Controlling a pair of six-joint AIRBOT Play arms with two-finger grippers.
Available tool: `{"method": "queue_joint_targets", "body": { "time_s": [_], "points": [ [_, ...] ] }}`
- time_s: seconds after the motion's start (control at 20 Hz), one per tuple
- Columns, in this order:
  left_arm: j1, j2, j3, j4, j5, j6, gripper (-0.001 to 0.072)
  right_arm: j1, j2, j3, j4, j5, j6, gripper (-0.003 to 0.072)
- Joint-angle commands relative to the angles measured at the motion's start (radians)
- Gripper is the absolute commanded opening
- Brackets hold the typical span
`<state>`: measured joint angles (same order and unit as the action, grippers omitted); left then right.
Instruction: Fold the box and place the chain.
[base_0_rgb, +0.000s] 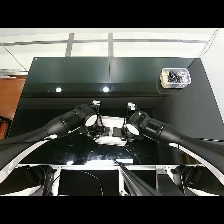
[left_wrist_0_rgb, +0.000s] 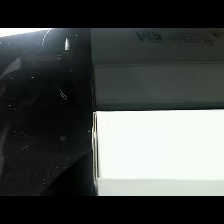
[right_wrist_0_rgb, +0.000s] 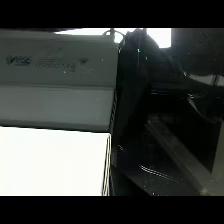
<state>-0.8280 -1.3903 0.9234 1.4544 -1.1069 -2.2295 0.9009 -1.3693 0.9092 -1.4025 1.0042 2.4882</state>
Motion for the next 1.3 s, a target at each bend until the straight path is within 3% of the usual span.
{"method": "queue_joint_targets", "body": {
  "time_s": [0.0, 0.3, 0.4, 0.55, 0.6, 0.65, 0.75, 0.85, 0.9, 1.1, 1.25],
  "points": [
    [0.000, 0.000, 0.000, -0.001, 0.003, 0.000, 0.0034, 0.001, -0.001, 0.001, 0.014, -0.015, 0.000, 0.0214],
    [0.000, 0.000, 0.000, 0.000, 0.003, 0.000, 0.0034, 0.001, 0.000, 0.001, 0.015, -0.015, -0.001, 0.0209],
    [0.000, 0.000, 0.000, 0.000, 0.003, 0.000, 0.0034, 0.001, 0.000, 0.001, 0.013, -0.016, -0.006, 0.0016],
    [0.000, 0.000, 0.000, 0.000, 0.002, 0.000, 0.0034, 0.001, 0.000, 0.001, 0.010, -0.017, -0.009, 0.0016],
    [0.000, 0.000, 0.000, 0.000, 0.002, 0.000, 0.0034, 0.001, 0.000, 0.001, 0.010, -0.018, -0.008, 0.0042],
    [0.000, 0.000, 0.000, 0.000, 0.002, 0.000, 0.0034, -0.001, 0.000, 0.001, 0.010, -0.017, -0.008, 0.0235],
    [0.000, 0.000, 0.000, 0.000, 0.002, 0.000, 0.0034, -0.002, 0.012, 0.004, 0.011, -0.014, -0.042, 0.0342],
    [0.000, 0.000, 0.000, 0.000, 0.002, 0.000, 0.0034, -0.008, 0.037, 0.032, 0.000, 0.031, -0.128, 0.0343],
    [0.000, 0.000, 0.000, 0.000, 0.002, 0.000, 0.0034, -0.013, 0.058, 0.051, -0.011, 0.066, -0.159, 0.0393],
    [0.000, 0.000, 0.000, 0.000, -0.006, 0.000, 0.0034, -0.069, 0.216, 0.135, -0.024, 0.219, -0.350, 0.0391],
    [0.000, 0.000, 0.000, 0.000, -0.006, 0.000, 0.0034, -0.134, 0.389, 0.153, -0.252, 0.328, -0.423, 0.0390]
  ]
}}
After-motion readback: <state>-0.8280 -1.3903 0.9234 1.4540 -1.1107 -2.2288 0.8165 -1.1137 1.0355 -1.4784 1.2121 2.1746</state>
